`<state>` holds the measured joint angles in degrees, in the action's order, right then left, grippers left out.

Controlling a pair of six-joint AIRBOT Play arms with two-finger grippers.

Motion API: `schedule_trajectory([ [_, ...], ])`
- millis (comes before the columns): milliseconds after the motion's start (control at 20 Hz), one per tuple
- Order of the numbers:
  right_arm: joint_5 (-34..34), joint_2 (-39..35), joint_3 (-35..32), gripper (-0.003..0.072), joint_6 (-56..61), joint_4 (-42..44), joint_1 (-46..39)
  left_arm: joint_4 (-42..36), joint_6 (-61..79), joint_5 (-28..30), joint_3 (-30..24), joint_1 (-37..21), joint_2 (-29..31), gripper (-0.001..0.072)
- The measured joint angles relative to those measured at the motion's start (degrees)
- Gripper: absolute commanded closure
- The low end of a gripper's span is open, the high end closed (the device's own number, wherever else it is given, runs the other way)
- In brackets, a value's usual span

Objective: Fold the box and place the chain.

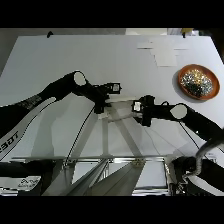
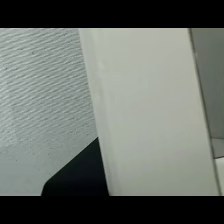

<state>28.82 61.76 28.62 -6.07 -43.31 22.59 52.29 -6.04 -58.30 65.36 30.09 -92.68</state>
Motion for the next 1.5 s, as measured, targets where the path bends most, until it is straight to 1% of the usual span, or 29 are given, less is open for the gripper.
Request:
schedule_trajectory([
  [300,1.49,-0.7,0.55,-0.0009,0.0,0.48,-0.37,0.0,0.02,0.0,0.0,0.0,-0.02,0.0698],
  [450,2.27,-0.48,0.61,-0.001,-0.66,1.18,-2.23,0.0,0.02,-0.02,0.0,0.0,-0.02,0.0698],
  [550,3.74,0.04,0.7,-0.0009,-3.02,2.67,-4.04,-0.02,0.0,-0.07,0.0,0.0,-0.02,0.0698],
  [750,7.02,1.53,0.87,-0.0009,-11.13,8.35,-6.03,-0.02,0.04,-0.07,0.0,0.0,-0.02,0.0698],
  [1050,11.96,4.66,2.32,-0.0004,-17.79,13.86,-9.84,0.0,0.04,-0.02,0.0,0.0,-0.02,0.0698],
  [1500,19.34,12.55,7.39,0.0011,-19.82,15.41,-13.68,0.0,0.02,-0.07,0.0,0.0,-0.02,0.0698],
])
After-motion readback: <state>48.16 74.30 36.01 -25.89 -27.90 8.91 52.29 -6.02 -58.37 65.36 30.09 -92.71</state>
